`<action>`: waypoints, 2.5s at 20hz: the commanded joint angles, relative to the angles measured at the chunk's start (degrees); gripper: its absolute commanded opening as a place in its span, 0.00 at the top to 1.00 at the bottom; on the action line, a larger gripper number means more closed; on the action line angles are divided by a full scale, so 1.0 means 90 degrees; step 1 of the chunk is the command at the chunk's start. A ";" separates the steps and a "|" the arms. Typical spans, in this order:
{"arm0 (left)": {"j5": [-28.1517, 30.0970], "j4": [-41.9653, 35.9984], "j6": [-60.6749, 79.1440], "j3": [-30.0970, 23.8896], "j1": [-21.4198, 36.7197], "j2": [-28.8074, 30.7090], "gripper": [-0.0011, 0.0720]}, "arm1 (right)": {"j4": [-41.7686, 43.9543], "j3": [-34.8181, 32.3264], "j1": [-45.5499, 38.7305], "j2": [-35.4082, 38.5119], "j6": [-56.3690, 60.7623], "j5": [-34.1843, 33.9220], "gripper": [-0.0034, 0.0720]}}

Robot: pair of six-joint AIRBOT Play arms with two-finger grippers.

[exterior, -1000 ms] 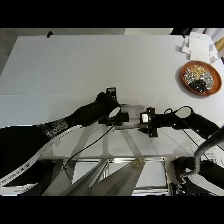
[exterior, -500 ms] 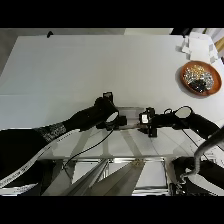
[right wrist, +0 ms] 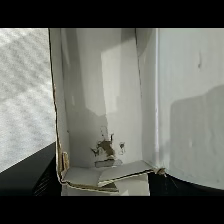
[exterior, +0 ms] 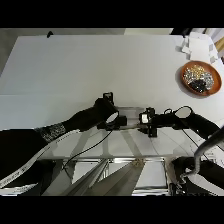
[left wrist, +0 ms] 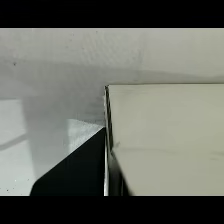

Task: Fold the box and place the chain.

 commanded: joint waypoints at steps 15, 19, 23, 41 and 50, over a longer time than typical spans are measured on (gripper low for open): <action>-0.0039 0.0163 0.0347 0.0005 -0.0027 -0.0010 0.98 | 0.0000 -0.0002 0.0000 -0.0002 -0.0005 0.0005 0.53; -0.0029 0.0175 0.0347 0.0005 -0.0085 -0.0073 0.86 | 0.0002 -0.0002 0.0000 -0.0002 -0.0005 0.0002 0.53; 0.0022 0.0199 0.0350 0.0005 -0.0083 -0.0073 0.87 | 0.0002 -0.0002 0.0000 -0.0002 -0.0005 0.0002 0.53; -0.0301 0.0158 0.0835 0.0007 0.0109 0.0478 0.39 | 0.0002 -0.0002 0.0000 -0.0002 -0.0005 0.0000 0.53; -0.1362 0.0165 0.4464 0.0005 0.0930 0.2038 0.39 | 0.0002 -0.0002 0.0000 -0.0002 -0.0005 0.0002 0.53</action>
